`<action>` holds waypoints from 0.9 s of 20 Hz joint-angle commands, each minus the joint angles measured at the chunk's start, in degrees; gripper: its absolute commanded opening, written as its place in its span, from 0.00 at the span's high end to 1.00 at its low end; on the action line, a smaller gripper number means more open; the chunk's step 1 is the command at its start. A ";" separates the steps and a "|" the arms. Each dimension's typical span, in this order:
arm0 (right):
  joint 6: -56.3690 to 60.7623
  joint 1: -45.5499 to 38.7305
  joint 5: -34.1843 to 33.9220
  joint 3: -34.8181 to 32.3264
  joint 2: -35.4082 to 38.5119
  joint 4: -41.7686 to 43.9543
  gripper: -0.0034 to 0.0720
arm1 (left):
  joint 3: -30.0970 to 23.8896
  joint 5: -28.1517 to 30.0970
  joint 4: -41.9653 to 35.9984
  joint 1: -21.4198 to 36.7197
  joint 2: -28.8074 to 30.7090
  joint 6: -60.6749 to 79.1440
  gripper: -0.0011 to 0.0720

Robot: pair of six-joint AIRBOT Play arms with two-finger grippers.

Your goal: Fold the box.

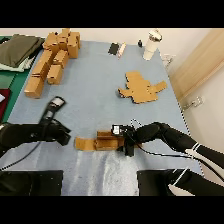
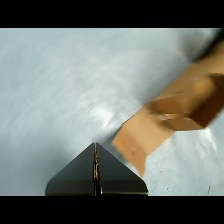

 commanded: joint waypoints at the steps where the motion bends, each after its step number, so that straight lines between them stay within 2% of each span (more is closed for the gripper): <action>1: 0.00 0.02 0.00 0.02 0.00 0.00 0.29 | -2.40 -9.49 4.57 8.13 3.23 -23.26 0.97; 3: 0.00 0.04 0.00 0.02 0.00 0.00 0.29 | -5.22 -7.72 -4.11 8.13 0.98 -18.16 0.97; 5: 0.00 0.04 0.00 0.02 0.00 0.00 0.29 | -7.67 -4.39 -8.90 6.08 -2.16 -17.94 0.97; 9: 0.00 0.02 0.00 0.02 0.00 0.00 0.29 | -8.63 4.15 -14.75 -1.68 -9.84 -16.72 0.97; 12: 0.00 0.04 0.00 0.02 0.00 0.00 0.29 | -8.61 12.20 -22.51 -7.17 -15.87 -11.72 0.97; 14: 0.00 0.04 0.00 0.02 0.00 0.00 0.29 | -8.37 13.55 -27.19 -9.38 -18.64 -7.65 0.97; 18: 0.00 0.02 0.00 0.02 0.00 0.00 0.29 | -5.95 13.35 -28.15 -11.41 -18.62 -7.15 0.97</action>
